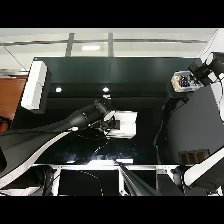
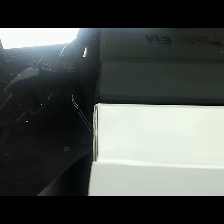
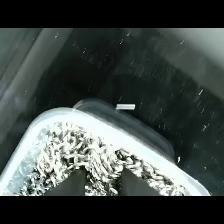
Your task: Fold the box and place the chain.
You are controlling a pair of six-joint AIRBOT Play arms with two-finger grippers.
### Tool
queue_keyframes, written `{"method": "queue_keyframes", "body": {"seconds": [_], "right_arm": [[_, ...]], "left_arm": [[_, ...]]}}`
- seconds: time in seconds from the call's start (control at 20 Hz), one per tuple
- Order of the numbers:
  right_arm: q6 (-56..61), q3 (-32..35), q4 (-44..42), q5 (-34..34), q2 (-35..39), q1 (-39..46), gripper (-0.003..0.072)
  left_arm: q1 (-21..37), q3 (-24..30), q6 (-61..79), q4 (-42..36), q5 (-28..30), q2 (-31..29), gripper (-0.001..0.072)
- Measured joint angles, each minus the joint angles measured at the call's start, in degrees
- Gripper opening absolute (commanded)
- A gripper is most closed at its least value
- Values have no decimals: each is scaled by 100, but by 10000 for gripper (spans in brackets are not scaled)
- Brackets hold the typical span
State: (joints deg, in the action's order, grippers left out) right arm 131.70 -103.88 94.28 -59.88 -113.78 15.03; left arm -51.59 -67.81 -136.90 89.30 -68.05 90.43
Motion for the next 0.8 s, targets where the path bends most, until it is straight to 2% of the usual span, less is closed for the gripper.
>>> {"method": "queue_keyframes", "body": {"seconds": [0.3,0.45,0.8], "right_arm": [[-1191,-531,-140,-428,264,0,7],[-2055,-640,-328,-629,780,0,7],[-3877,-702,-1375,-1298,2398,-2,5]], "left_arm": [[0,0,0,0,0,0,26],[0,0,0,0,0,0,26],[0,0,2,0,0,2,26]]}}
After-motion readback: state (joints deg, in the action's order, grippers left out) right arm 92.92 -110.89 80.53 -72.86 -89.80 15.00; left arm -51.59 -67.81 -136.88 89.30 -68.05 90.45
